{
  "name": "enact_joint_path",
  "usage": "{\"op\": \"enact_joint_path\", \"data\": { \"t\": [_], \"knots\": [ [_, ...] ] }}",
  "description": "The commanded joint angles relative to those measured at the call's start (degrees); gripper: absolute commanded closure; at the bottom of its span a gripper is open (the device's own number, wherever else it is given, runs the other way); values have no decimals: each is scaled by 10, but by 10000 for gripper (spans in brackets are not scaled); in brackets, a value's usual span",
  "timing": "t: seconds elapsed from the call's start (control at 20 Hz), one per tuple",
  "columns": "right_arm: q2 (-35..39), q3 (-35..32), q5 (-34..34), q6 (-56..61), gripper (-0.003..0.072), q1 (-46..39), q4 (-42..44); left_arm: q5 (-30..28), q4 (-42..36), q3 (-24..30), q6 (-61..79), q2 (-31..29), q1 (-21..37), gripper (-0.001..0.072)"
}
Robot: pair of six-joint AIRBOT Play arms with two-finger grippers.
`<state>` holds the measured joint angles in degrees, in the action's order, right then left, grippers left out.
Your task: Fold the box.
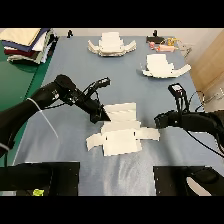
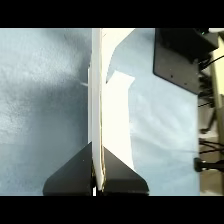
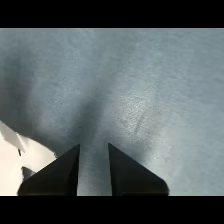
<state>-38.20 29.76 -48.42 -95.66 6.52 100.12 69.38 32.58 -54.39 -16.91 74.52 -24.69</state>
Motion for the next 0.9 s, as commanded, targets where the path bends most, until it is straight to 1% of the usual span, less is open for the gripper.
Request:
{"op": "enact_joint_path", "data": {
  "t": [0.0, 0.1, 0.15, 0.25, 0.35, 0.6, 0.85],
  "knots": [
    [0, 15, -1, 63, 396, 0, -23, -65, 34, 33, 28, -78, -36, 699],
    [0, 15, -1, 68, 395, 0, -18, -106, 34, 77, 63, -117, -51, 698],
    [0, 15, 0, 68, 396, 0, -13, -142, 28, 101, 82, -129, -61, 698],
    [0, 15, 0, 68, 395, 0, -6, -204, 5, 138, 118, -135, -81, 698],
    [0, 15, -1, 68, 396, 0, 0, -236, 4, 161, 138, -134, -99, 697],
    [0, 15, 0, 68, 396, 0, 8, -258, 10, 186, 161, -134, -110, 694],
    [0, 15, 0, 68, 396, 0, 14, -254, 22, 192, 160, -130, -110, 693]
  ]
}}
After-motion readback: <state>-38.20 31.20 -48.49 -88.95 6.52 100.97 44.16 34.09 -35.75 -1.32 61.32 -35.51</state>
